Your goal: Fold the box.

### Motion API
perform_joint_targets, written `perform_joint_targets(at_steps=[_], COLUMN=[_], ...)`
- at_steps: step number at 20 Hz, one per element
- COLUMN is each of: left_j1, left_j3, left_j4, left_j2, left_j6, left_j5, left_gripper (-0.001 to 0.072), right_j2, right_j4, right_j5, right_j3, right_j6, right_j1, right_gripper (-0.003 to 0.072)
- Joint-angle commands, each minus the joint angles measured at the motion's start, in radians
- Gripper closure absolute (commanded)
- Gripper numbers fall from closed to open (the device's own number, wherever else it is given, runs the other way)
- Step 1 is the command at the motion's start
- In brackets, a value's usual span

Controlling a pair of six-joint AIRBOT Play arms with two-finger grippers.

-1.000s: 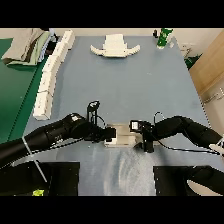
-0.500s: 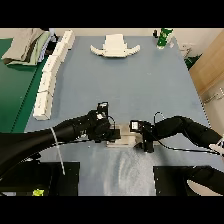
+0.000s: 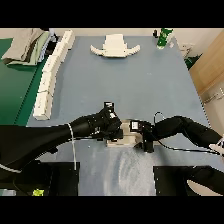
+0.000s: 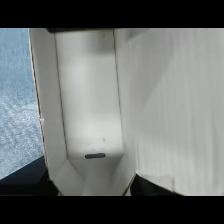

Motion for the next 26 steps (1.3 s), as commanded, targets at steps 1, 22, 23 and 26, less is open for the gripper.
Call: perform_joint_targets(at_steps=[1,22,23,26], left_j1=[0.000,-0.029,-0.029,-0.029], left_j3=[0.025,0.039,0.039,0.042], left_j4=[0.008,0.037,0.037,0.037], left_j2=[-0.031,0.076,0.103,0.212], left_j6=[-0.002,0.008,0.010,0.010], left_j5=[-0.024,-0.120,-0.153,-0.248], left_gripper=[0.0364,0.0164,0.0164,0.0166], right_j2=[-0.001,0.000,0.000,-0.001], right_j4=[0.000,0.000,0.000,0.000], right_j5=[0.000,0.000,0.000,0.000], right_j3=[0.001,0.001,0.001,0.001], right_j6=[-0.001,-0.001,-0.001,-0.001], right_j1=[0.001,0.001,0.001,0.001], right_gripper=[0.0180,0.0180,0.0180,0.0180])
